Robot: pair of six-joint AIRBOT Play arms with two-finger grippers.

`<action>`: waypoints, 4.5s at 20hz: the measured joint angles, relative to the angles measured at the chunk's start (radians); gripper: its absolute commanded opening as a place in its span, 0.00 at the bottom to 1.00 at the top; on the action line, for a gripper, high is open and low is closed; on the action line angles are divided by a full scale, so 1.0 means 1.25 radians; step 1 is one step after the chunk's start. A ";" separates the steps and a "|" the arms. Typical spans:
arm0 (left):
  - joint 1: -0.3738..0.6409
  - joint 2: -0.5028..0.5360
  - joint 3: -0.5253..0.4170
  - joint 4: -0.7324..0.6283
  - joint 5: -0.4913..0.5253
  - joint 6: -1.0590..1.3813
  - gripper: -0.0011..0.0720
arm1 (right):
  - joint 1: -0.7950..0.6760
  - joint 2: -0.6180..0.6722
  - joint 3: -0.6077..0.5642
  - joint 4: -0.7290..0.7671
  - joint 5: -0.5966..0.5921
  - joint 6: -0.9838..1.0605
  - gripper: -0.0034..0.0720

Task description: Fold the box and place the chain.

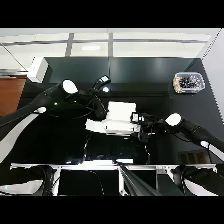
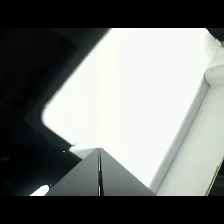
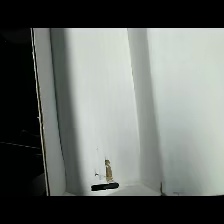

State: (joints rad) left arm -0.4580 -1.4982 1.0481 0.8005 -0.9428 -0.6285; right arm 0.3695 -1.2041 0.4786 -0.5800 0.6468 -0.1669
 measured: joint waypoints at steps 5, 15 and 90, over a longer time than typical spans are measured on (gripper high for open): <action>-0.012 -0.046 0.013 0.014 -0.051 -0.003 0.05 | 0.000 0.000 0.000 0.000 0.000 0.000 0.58; 0.139 0.132 -0.042 0.092 -0.070 -0.168 0.05 | 0.000 0.000 0.000 0.000 0.000 0.000 0.58; 0.217 0.009 -0.308 -0.222 -0.149 -0.276 0.25 | 0.000 0.000 0.000 -0.001 0.000 -0.001 0.59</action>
State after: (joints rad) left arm -0.1864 -1.4864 0.6636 0.5228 -1.1290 -0.9730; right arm 0.3695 -1.2041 0.4786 -0.5812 0.6468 -0.1677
